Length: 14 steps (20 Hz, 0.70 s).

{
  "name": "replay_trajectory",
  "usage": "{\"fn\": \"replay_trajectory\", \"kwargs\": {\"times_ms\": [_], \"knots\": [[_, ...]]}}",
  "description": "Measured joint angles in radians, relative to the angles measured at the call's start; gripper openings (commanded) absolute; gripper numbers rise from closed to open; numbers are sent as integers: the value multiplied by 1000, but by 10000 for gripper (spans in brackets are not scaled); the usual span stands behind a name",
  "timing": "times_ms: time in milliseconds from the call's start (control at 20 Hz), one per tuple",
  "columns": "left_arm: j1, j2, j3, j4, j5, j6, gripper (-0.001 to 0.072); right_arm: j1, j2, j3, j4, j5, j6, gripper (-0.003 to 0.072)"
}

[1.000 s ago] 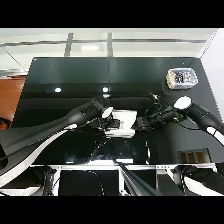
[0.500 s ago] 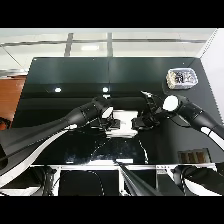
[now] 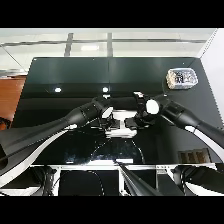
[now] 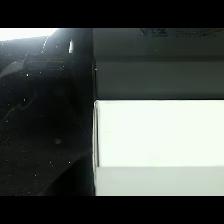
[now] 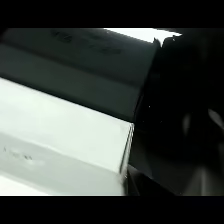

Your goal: Fold the box and place the chain.

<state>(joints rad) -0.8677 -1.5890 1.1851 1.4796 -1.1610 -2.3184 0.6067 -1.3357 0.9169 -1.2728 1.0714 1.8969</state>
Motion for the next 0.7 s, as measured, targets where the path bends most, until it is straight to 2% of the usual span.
{"fn": "replay_trajectory", "kwargs": {"times_ms": [300, 350, 400, 450, 700], "knots": [[0, 0, 0, 0, 2, -1, 28, 71, -62, 43, -129, 40, 197, 297], [0, 0, 0, 0, 2, -1, 28, 75, -68, 44, -135, 43, 207, 147], [0, 0, 0, 0, 4, -1, 28, 78, -72, 46, -138, 45, 217, 55], [0, 0, 0, 3, 0, -4, 28, 80, -75, 47, -139, 48, 233, 14], [0, 0, 0, 0, -2, -4, 28, 84, -80, 50, -142, 49, 243, 19]]}}
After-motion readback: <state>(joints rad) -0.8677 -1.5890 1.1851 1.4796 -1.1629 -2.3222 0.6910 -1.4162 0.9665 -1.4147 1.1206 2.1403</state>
